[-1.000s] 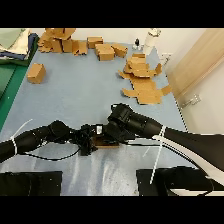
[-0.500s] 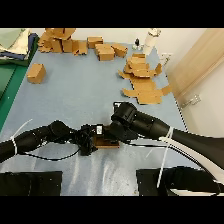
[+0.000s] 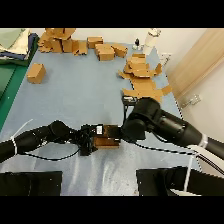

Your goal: Fold the box.

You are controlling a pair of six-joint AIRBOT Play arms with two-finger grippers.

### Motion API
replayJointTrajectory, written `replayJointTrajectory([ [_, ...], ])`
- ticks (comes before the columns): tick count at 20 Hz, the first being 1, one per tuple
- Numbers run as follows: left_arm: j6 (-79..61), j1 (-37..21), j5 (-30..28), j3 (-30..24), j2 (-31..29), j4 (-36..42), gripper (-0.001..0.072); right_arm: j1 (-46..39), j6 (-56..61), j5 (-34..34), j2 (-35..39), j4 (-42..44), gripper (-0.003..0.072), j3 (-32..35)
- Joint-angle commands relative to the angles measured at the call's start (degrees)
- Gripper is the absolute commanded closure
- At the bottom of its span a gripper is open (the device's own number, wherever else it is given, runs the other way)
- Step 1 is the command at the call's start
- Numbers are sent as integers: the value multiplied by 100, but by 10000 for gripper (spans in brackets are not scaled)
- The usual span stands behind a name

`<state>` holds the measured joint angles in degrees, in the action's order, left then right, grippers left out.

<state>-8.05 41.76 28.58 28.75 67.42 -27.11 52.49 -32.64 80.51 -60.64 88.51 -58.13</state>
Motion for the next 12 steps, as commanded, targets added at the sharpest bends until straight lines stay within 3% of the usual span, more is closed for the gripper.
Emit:
replayJointTrajectory([
  [1,-2,0,7,0,-2,11,232,-24,223,225,363,-111,378,0],
  [4,15,-4,9,-2,-2,9,232,-284,219,743,404,-380,399,2],
  [5,17,-7,7,-2,-4,4,232,-433,155,973,396,-577,492,15],
  [6,59,-7,4,-2,-4,-28,232,-647,-68,1158,385,-730,630,17],
  [7,221,-7,-11,2,-4,-109,232,-925,-317,1268,380,-782,673,17],
  [12,1867,-4,293,168,-4,-1814,232,-2404,-1690,938,332,-428,683,33],
])
